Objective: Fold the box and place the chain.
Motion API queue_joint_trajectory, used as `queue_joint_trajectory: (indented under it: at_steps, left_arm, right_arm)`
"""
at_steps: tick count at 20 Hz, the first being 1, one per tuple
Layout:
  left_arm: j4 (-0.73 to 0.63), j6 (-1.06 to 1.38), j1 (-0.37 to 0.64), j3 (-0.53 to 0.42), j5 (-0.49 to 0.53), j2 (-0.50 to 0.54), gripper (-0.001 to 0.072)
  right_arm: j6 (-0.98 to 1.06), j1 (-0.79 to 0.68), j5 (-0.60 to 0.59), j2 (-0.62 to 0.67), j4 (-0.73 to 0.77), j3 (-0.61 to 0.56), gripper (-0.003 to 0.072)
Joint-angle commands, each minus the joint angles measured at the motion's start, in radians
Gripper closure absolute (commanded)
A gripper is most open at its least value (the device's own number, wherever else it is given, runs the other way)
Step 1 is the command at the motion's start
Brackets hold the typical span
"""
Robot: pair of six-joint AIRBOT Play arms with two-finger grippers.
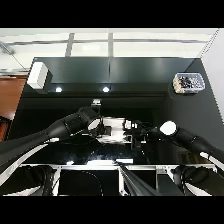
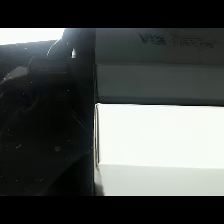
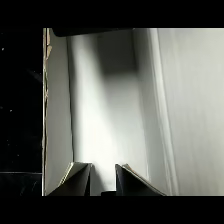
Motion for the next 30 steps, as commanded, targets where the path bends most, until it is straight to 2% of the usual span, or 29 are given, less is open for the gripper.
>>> queue_joint_trajectory:
  at_steps: [1, 3, 4, 5, 6, 7, 8, 9, 10, 11, 12, 14, 15, 18, 19, 22, 23, 25, 28, 30]
  left_arm:
    - [-0.001, -0.001, 0.000, 0.000, 0.002, 0.000, 0.0685]
    - [-0.001, -0.001, 0.000, 0.000, 0.003, 0.000, 0.0685]
    - [-0.001, -0.001, 0.000, 0.000, 0.003, 0.000, 0.0685]
    - [-0.001, -0.001, 0.000, 0.000, 0.003, 0.000, 0.0685]
    - [-0.001, -0.001, 0.000, 0.000, 0.002, 0.000, 0.0685]
    - [-0.001, -0.001, 0.000, 0.000, 0.001, 0.000, 0.0685]
    - [-0.001, -0.001, 0.000, 0.000, 0.000, 0.000, 0.0685]
    - [-0.001, -0.001, 0.000, 0.000, -0.002, 0.000, 0.0685]
    - [-0.001, -0.002, 0.000, 0.000, -0.001, 0.000, 0.0685]
    - [0.000, -0.001, 0.000, 0.000, -0.001, 0.000, 0.0685]
    - [0.000, -0.001, 0.000, 0.000, 0.002, 0.000, 0.0684]
    - [-0.001, -0.001, 0.000, 0.000, 0.003, 0.000, 0.0684]
    - [-0.001, -0.001, 0.000, 0.000, 0.002, 0.000, 0.0684]
    - [-0.001, -0.001, 0.000, 0.000, -0.007, 0.000, 0.0684]
    - [-0.001, -0.001, 0.000, 0.000, -0.010, 0.000, 0.0684]
    - [0.000, -0.001, 0.000, 0.000, -0.011, 0.000, 0.0684]
    - [-0.001, -0.001, 0.000, 0.000, -0.010, 0.000, 0.0684]
    - [-0.001, -0.001, 0.000, 0.000, -0.010, 0.000, 0.0684]
    - [0.000, -0.001, 0.000, 0.000, -0.010, 0.000, 0.0684]
    - [-0.001, -0.001, 0.000, 0.000, -0.010, 0.000, 0.0684]
  right_arm:
    - [0.003, 0.008, -0.031, -0.006, 0.008, 0.001, 0.0504]
    - [0.010, 0.008, -0.031, -0.006, 0.008, 0.001, 0.0327]
    - [0.009, 0.008, -0.032, -0.006, 0.008, 0.001, 0.0326]
    - [0.009, 0.008, -0.032, -0.006, 0.007, 0.001, 0.0359]
    - [0.010, 0.008, -0.032, -0.006, 0.007, 0.001, 0.0462]
    - [0.010, 0.008, -0.035, -0.006, 0.008, 0.001, 0.0413]
    - [0.010, 0.008, -0.038, -0.006, 0.010, 0.001, 0.0288]
    - [0.010, 0.008, -0.039, -0.006, 0.007, 0.001, 0.0368]
    - [0.011, 0.008, -0.040, -0.006, 0.006, 0.001, 0.0564]
    - [0.032, 0.008, -0.040, -0.005, 0.006, 0.001, 0.0644]
    - [0.091, 0.004, -0.039, 0.002, 0.000, 0.001, 0.0677]
    - [0.361, -0.042, -0.015, 0.039, -0.067, 0.007, 0.0677]
    - [0.495, -0.087, 0.044, 0.068, -0.135, 0.016, 0.0677]
    - [0.835, -0.298, 0.328, 0.190, -0.349, 0.073, 0.0677]
    - [0.941, -0.385, 0.381, 0.233, -0.410, 0.082, 0.0677]
    - [1.232, -0.658, 0.405, 0.288, -0.542, 0.065, 0.0677]
    - [1.296, -0.718, 0.389, 0.286, -0.532, 0.036, 0.0677]
    - [1.298, -0.763, 0.378, 0.264, -0.506, -0.041, 0.0677]
    - [1.222, -0.721, 0.452, 0.155, -0.315, -0.107, 0.0677]
    - [1.173, -0.650, 0.462, 0.080, -0.215, -0.111, 0.0677]
